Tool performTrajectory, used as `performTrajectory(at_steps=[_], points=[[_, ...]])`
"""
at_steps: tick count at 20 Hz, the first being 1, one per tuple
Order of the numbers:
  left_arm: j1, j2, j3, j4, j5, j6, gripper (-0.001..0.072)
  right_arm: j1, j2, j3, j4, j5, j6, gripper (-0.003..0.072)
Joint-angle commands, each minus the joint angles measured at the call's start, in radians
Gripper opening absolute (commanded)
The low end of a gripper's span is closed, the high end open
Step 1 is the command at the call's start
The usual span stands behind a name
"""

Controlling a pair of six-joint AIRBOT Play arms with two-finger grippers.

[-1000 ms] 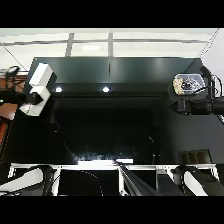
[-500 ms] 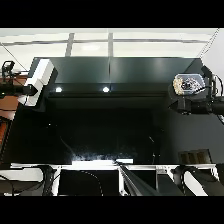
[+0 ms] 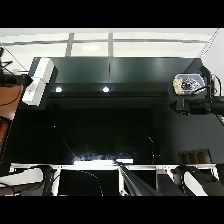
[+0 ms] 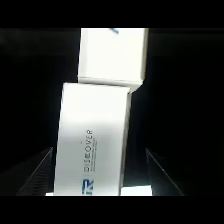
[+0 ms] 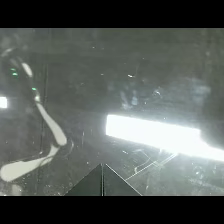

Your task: Fold the box and place the chain.

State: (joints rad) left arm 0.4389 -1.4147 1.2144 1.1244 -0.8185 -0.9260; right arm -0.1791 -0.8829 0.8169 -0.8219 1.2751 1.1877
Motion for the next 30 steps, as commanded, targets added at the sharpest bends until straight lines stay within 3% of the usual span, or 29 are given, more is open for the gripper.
performTrajectory(at_steps=[1, 2, 4, 6, 8, 11, 13, 15, 18, 22, 30], points=[[0.002, 0.151, 0.006, 0.042, -0.153, -0.167, 0.0393, 0.033, 0.004, 0.042, -0.003, 0.038, -0.018, 0.0007], [-0.002, 0.187, 0.005, 0.041, -0.214, -0.212, 0.0014, 0.044, 0.015, 0.063, -0.015, 0.055, -0.017, 0.0006], [-0.032, 0.264, -0.023, -0.013, -0.307, -0.249, 0.0022, 0.074, 0.080, 0.073, -0.080, 0.013, -0.017, 0.0004], [-0.117, 0.393, -0.133, -0.043, -0.293, -0.249, 0.0021, 0.138, 0.182, 0.048, -0.180, -0.104, -0.013, 0.0003], [-0.245, 0.586, -0.329, -0.043, -0.168, -0.248, 0.0022, 0.211, 0.297, -0.060, -0.232, -0.292, -0.014, 0.0004], [-0.414, 0.886, -0.722, -0.029, 0.068, -0.170, 0.0025, 0.249, 0.360, -0.329, -0.233, -0.602, -0.013, 0.0007], [-0.439, 1.030, -0.864, -0.041, 0.101, -0.234, 0.0025, 0.249, 0.360, -0.438, -0.225, -0.702, -0.013, 0.0008], [-0.435, 1.122, -0.897, -0.030, 0.099, -0.274, 0.0025, 0.249, 0.360, -0.450, -0.222, -0.694, -0.013, 0.0009], [-0.433, 1.177, -0.897, -0.025, 0.132, -0.273, 0.0024, 0.250, 0.360, -0.450, -0.224, -0.694, -0.014, 0.0009], [-0.433, 1.180, -0.898, -0.067, 0.064, -0.283, 0.0025, 0.250, 0.360, -0.450, -0.224, -0.695, -0.014, 0.0010], [-0.433, 1.180, -0.898, -0.067, 0.063, -0.283, 0.0025, 0.249, 0.360, -0.450, -0.224, -0.695, -0.014, 0.0009]])
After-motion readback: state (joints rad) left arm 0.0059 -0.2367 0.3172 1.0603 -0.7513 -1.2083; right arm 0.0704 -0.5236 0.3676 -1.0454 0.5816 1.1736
